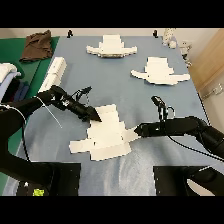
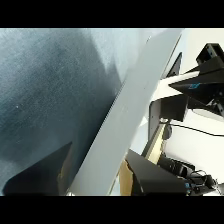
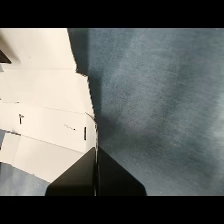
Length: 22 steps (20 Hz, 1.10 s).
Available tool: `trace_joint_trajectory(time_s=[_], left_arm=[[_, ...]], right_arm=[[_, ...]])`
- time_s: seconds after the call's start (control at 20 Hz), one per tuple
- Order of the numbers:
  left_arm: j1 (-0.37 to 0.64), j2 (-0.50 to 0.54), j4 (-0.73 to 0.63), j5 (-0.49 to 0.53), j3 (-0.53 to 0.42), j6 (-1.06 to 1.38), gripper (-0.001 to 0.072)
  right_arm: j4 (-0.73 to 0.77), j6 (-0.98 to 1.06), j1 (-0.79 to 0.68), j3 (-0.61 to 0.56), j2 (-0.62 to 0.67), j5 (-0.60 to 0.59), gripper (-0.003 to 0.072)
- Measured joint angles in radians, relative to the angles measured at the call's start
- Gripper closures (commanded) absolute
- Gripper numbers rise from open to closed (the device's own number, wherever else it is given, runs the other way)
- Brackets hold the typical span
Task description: Fold the box.
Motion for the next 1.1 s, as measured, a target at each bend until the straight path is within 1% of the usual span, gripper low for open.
trace_joint_trajectory(time_s=[0.1, 0.2, 0.25, 0.35, 0.4, 0.45, 0.65, 0.7, 0.75, 0.8, 0.95, 1.1], left_arm=[[0.0, 0.0, -0.001, -0.002, 0.0, 0.006, 0.031], [0.0, 0.0, -0.001, -0.006, 0.0, 0.016, 0.0584], [0.0, 0.0, -0.001, -0.009, 0.0, 0.026, 0.0603], [0.0, 0.0, -0.004, -0.017, 0.0, 0.048, 0.0605], [0.0, 0.0, -0.003, -0.023, 0.0, 0.058, 0.0623], [0.0, 0.0, -0.003, -0.027, 0.0, 0.07, 0.0693], [0.0, 0.0, -0.007, -0.043, 0.001, 0.12, 0.0693], [0.0, 0.0, -0.011, -0.047, 0.001, 0.129, 0.0693], [0.0, 0.0, -0.018, -0.053, 0.001, 0.137, 0.0693], [0.0, 0.0, -0.026, -0.055, 0.001, 0.143, 0.0693], [0.0, 0.0, -0.066, -0.063, 0.002, 0.18, 0.0694], [-0.006, 0.006, -0.114, -0.082, 0.007, 0.301, 0.0696]], right_arm=[[0.0, 0.0, 0.0, 0.0, 0.0, 0.0, 0.069], [-0.001, -0.001, 0.0, 0.0, 0.0, 0.0, 0.069], [-0.003, -0.001, 0.0, 0.0, 0.0, -0.001, 0.069], [-0.003, -0.002, 0.0, 0.0, 0.0, -0.001, 0.069], [-0.004, -0.002, 0.0, 0.0, 0.0, -0.001, 0.069], [-0.005, -0.002, 0.0, 0.0, 0.0, -0.001, 0.069], [-0.018, -0.002, 0.0, 0.0, 0.0, 0.0, 0.0686], [-0.026, -0.002, 0.0, 0.0, 0.0, 0.0, 0.0638], [-0.04, -0.001, 0.0, 0.0, 0.0, 0.001, 0.0507], [-0.065, -0.001, -0.001, 0.0, 0.0, 0.003, 0.0442], [-0.194, 0.001, -0.005, 0.001, 0.0, 0.003, 0.0442], [-0.425, 0.097, -0.007, 0.001, -0.001, 0.002, 0.0441]])
